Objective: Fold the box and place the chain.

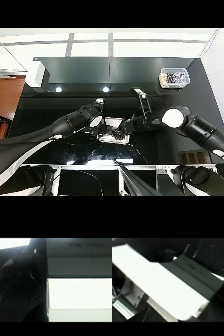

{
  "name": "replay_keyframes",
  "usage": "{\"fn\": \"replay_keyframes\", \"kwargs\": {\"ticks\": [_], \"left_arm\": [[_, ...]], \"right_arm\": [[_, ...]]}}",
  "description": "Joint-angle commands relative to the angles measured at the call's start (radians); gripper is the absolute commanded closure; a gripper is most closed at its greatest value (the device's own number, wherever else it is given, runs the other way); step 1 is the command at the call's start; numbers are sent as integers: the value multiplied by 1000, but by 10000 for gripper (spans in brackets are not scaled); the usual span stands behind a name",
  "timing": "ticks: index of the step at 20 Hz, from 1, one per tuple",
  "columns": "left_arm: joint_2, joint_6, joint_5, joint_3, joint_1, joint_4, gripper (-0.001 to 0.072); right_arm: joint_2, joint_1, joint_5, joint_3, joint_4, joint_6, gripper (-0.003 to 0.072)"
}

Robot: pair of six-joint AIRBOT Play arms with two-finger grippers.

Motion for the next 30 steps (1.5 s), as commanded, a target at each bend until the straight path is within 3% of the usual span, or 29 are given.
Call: {"fn": "replay_keyframes", "kwargs": {"ticks": [1,6,8,9,11,15,17,18,20,22,23,24,25,28,30], "left_arm": [[0,-6,9,2,18,-60,683],[0,-113,40,11,18,-72,670],[2,-106,26,46,21,-82,329],[5,-77,11,70,21,-80,261],[25,129,-44,125,23,-59,261],[147,604,-355,151,85,71,264],[257,796,-421,113,182,107,265],[304,822,-400,84,257,104,264],[376,824,-258,-21,468,-54,264],[385,982,-110,-180,684,-488,264],[369,1221,-97,-278,764,-766,263],[351,1497,-117,-363,805,-954,249],[338,1773,-135,-438,819,-1053,10],[333,2370,-101,-541,773,-1078,-3],[331,2515,48,-544,713,-1047,-3]], "right_arm": [[48,-116,180,58,-110,-10,278],[294,-356,262,75,-222,-12,279],[330,-401,286,75,-224,-12,279],[333,-410,297,75,-224,-12,279],[333,-411,299,75,-223,-12,279],[333,-411,300,75,-224,-11,279],[333,-411,300,75,-224,-11,278],[333,-411,299,75,-223,-11,279],[333,-411,292,75,-223,-11,279],[333,-411,265,74,-222,-11,279],[333,-411,252,74,-220,-11,278],[333,-411,245,74,-220,-11,279],[333,-411,245,74,-220,-10,279],[333,-411,255,74,-220,-4,279],[333,-411,254,74,-220,-4,279]]}}
